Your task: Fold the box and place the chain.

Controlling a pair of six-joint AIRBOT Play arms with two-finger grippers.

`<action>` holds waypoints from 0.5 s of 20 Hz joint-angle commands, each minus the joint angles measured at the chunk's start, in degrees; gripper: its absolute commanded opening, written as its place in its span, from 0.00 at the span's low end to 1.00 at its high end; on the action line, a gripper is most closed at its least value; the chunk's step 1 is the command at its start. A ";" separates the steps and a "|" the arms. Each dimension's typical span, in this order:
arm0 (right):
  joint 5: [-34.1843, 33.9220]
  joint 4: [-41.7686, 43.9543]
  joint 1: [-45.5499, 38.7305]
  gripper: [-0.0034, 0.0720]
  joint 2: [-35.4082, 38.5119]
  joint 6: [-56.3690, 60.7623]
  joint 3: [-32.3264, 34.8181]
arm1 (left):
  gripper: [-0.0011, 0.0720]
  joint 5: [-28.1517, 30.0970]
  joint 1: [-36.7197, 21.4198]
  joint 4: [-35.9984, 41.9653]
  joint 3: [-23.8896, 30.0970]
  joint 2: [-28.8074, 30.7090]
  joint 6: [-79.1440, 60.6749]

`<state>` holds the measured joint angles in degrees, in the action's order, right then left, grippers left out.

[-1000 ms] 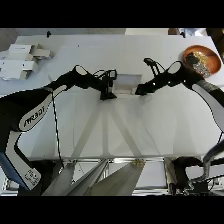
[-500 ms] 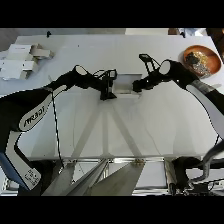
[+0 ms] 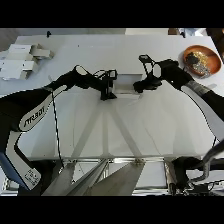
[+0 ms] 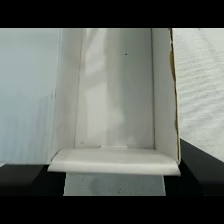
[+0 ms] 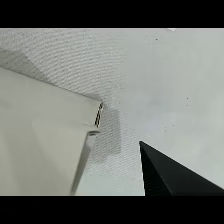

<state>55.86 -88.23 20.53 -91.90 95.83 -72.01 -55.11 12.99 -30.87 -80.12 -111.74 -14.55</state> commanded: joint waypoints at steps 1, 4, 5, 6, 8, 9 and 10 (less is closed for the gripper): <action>0.63 -1.27 1.07 0.65 -0.22 3.87 -2.21 | 0.40 0.00 -0.04 -0.02 -0.02 0.02 -0.02; 1.42 0.13 1.18 0.64 -0.79 7.04 -3.34 | 0.40 0.00 -0.04 -0.02 -0.02 0.02 -0.02; 2.38 0.50 1.18 0.64 -1.25 8.20 -3.37 | 0.40 0.00 -0.04 -0.02 -0.02 0.02 -0.02; 3.30 1.07 1.20 0.64 -1.77 9.20 -3.39 | 0.40 0.00 -0.04 -0.02 -0.02 0.02 -0.02; 3.69 2.32 1.62 0.64 -2.82 9.35 -3.61 | 0.40 0.00 -0.04 -0.02 -0.02 0.02 -0.02; 3.74 2.34 1.92 0.61 -3.50 9.35 -4.04 | 0.40 0.00 -0.04 -0.02 -0.02 0.02 -0.02; 3.74 2.56 2.16 0.59 -4.20 9.40 -4.59 | 0.40 -0.02 -0.04 -0.02 -0.02 0.02 -0.02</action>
<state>58.78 -86.70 22.13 -94.56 103.90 -75.64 -55.13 12.97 -30.87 -80.12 -111.74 -14.57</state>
